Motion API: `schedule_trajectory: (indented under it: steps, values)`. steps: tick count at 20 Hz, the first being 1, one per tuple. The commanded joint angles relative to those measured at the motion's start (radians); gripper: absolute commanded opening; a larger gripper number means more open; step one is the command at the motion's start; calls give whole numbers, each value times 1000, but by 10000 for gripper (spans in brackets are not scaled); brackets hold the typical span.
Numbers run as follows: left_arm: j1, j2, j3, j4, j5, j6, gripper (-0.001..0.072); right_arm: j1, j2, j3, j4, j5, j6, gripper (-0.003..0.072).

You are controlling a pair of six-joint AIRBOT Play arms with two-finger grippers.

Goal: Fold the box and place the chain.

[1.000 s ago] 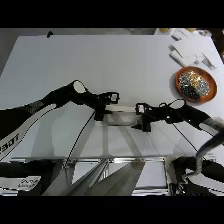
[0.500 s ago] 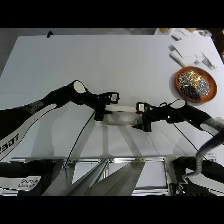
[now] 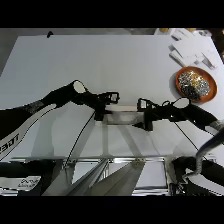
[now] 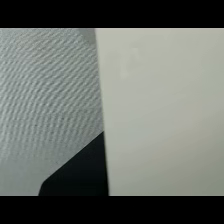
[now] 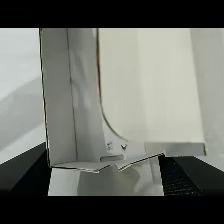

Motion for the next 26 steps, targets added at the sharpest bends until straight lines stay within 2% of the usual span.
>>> schedule_trajectory:
  steps: [1,5,16,19,22,26]
  values:
    - [0,1,1,0,0,0,35,32,3,56,-109,-9,162,703]
    - [0,1,1,0,0,0,35,62,3,109,-206,3,301,703]
    - [0,1,1,0,0,0,35,62,-69,105,-207,-6,312,701]
    - [0,1,1,0,0,0,35,61,-69,75,-183,-17,212,701]
    - [0,1,1,0,0,0,35,61,-69,44,-76,-55,75,701]
    - [0,1,1,0,0,0,35,58,-77,43,-33,-77,21,700]
